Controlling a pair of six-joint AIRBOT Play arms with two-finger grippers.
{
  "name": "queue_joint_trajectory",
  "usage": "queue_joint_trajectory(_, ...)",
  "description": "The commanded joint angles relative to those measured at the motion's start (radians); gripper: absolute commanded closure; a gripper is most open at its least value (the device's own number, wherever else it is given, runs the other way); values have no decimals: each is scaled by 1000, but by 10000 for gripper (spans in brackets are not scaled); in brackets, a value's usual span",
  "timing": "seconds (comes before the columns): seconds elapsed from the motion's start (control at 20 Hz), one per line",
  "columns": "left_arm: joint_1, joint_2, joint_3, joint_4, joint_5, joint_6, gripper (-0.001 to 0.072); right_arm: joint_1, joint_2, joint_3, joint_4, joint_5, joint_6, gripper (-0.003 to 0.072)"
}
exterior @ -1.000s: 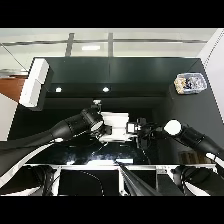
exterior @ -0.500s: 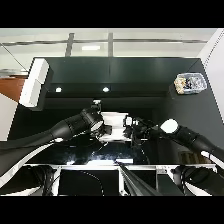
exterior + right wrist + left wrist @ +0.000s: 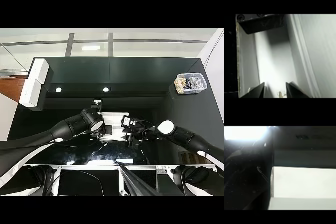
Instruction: Fold the box and place the chain.
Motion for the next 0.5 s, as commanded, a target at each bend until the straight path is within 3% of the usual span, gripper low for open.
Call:
queue_joint_trajectory(0.0,0,0,0,0,1,0,680,-3,0,0,0,-8,19,632)
queue_joint_trajectory(0.1,0,0,0,0,-4,0,680,-40,37,1,-7,11,122,646)
queue_joint_trajectory(0.2,0,0,0,1,-15,0,680,-131,127,14,-109,117,363,646)
queue_joint_trajectory(0.3,0,0,0,0,-26,4,680,-277,227,27,-245,240,655,646)
queue_joint_trajectory(0.45,0,0,0,0,-27,3,680,-566,278,24,-348,282,1049,646)
